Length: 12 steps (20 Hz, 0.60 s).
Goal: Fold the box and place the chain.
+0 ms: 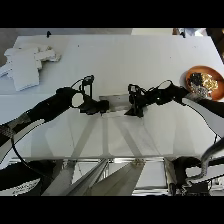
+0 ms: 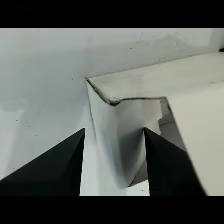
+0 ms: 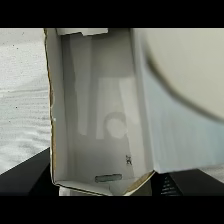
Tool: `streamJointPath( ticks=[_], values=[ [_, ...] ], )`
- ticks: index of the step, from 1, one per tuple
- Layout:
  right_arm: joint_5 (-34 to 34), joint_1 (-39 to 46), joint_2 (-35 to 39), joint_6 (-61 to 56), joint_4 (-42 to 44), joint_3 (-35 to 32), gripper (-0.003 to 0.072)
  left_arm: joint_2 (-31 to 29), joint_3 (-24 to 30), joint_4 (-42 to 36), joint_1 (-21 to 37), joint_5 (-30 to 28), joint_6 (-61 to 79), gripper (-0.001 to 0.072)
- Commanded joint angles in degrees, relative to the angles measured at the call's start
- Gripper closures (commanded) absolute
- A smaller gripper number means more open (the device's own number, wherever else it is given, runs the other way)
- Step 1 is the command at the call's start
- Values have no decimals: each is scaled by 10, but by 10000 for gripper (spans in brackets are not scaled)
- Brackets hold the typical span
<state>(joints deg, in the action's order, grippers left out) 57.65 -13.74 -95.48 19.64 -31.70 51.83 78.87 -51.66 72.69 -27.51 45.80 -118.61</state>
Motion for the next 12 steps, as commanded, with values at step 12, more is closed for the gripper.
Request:
streamJointPath(
  ticks=[12],
  values=[
    [0,0,0,0,0,1,377,64,-109,110,-21,145,-54,251]
  ],
)
